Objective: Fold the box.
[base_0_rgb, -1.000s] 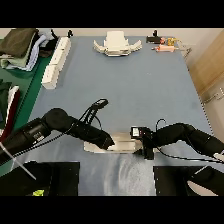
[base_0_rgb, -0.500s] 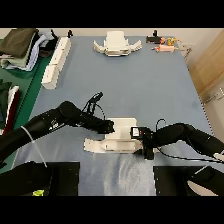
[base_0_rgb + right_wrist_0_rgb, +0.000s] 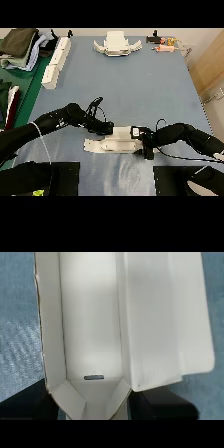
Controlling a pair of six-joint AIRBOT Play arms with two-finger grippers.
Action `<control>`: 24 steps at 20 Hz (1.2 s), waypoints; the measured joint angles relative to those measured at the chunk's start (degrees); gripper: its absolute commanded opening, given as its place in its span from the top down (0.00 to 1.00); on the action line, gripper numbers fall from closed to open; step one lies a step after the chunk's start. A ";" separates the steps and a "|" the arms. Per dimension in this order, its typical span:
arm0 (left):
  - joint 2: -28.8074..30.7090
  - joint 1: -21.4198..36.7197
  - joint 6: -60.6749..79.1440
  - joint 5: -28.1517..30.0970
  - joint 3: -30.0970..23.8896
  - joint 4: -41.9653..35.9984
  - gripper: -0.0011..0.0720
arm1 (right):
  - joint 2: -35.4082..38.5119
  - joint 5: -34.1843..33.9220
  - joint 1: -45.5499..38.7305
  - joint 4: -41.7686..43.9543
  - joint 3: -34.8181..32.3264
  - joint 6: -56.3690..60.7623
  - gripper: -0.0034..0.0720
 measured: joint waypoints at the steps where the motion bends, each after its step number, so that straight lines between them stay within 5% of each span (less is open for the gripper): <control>1: -0.13 0.17 -0.20 0.52 -0.07 0.87 0.97 | 0.00 0.00 0.00 -0.02 0.00 0.00 0.29; 9: 5.33 0.57 4.13 -1.22 0.20 0.59 0.97 | 0.00 0.00 0.00 -0.07 0.00 -0.07 0.29; 18: 35.85 3.87 10.14 -11.32 -2.43 16.48 0.96 | 0.00 0.00 0.00 -0.07 0.00 -0.02 0.29; 19: 38.58 3.98 11.76 -12.63 -3.19 17.42 0.62 | 0.00 0.00 0.00 -0.07 0.00 -0.02 0.29; 20: 40.94 4.07 13.46 -13.60 -4.07 18.27 0.11 | 0.00 0.00 0.00 -0.04 0.00 -0.02 0.29; 21: 42.88 4.09 15.43 -14.32 -5.07 19.08 0.04 | 0.00 0.00 0.00 -0.07 0.00 -0.02 0.29; 24: 45.70 4.15 21.42 -14.97 -8.13 20.02 0.04 | 0.00 0.00 0.00 -0.04 0.00 -0.02 0.29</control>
